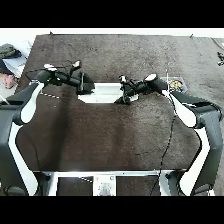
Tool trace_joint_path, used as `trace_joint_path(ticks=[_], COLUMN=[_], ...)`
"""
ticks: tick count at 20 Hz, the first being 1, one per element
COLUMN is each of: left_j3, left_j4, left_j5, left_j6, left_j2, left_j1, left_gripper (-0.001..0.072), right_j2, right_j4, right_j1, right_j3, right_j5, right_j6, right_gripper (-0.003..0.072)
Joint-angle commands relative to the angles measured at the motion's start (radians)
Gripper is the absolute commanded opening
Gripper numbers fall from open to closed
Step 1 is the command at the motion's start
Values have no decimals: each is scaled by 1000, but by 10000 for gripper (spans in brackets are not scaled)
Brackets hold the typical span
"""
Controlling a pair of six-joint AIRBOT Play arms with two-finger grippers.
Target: Fold the box and place the chain.
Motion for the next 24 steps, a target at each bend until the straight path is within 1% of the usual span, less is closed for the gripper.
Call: trace_joint_path(ticks=[1,3,4,6,8,10,12,15,18,20,24], left_j3=[0,1,0,-2,-4,-10,-49,-135,-192,-214,-216], left_j4=[-1,16,37,47,66,134,190,175,171,163,114], left_j5=[-80,-165,-188,-188,-163,-101,-25,53,80,119,218], left_j6=[-11,-8,-12,-69,-115,-179,-203,-203,-202,-200,-206], left_j2=[43,65,79,98,119,146,183,224,227,227,226], left_j1=[46,51,49,37,10,-32,-77,-111,-131,-149,-180], left_gripper=[523,83,12,8,6,6,6,5,6,6,6], right_j2=[0,0,0,0,0,0,0,0,0,0,0], right_j4=[0,0,0,0,0,0,0,0,0,0,0], right_j1=[0,0,0,0,0,0,0,0,0,0,0], right_j3=[0,0,0,0,0,0,0,0,0,0,0], right_j5=[0,1,0,0,0,1,1,1,1,0,0], right_j6=[0,0,0,0,0,0,0,0,0,0,0], right_gripper=[235,235,235,235,235,235,235,235,235,235,235])
